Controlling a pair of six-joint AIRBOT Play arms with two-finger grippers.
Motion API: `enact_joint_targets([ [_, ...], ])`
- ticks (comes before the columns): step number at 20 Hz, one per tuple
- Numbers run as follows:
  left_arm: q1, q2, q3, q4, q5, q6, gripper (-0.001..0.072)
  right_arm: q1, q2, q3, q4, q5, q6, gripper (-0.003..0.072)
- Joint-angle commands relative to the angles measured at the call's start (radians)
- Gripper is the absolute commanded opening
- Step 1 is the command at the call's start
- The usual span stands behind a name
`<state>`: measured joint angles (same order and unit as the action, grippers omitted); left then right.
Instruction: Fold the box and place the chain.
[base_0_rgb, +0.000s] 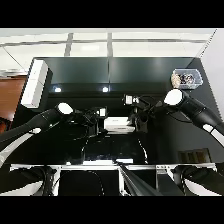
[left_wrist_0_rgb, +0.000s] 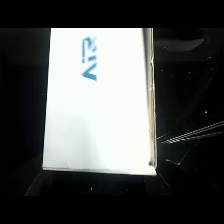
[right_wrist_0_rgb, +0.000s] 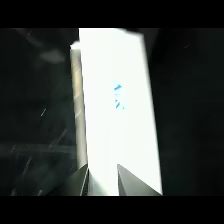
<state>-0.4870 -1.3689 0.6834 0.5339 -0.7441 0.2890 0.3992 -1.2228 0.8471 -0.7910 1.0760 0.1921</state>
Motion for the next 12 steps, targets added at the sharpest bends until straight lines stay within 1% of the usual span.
enact_joint_targets([
  [1,-0.001,0.000,0.000,0.000,-0.001,-0.001,0.0405,0.001,0.000,0.001,0.008,-0.005,0.002,0.0208],
  [6,-0.001,0.000,0.000,0.000,0.000,-0.001,0.0405,0.001,0.000,-0.001,0.008,-0.003,0.009,0.0207],
  [10,-0.001,0.000,0.000,0.000,0.000,-0.001,0.0406,0.001,0.000,-0.050,0.008,-0.004,0.011,0.0208],
  [12,-0.001,0.000,0.000,0.000,0.000,-0.001,0.0406,0.000,0.002,-0.053,0.010,-0.003,0.021,0.0208],
])
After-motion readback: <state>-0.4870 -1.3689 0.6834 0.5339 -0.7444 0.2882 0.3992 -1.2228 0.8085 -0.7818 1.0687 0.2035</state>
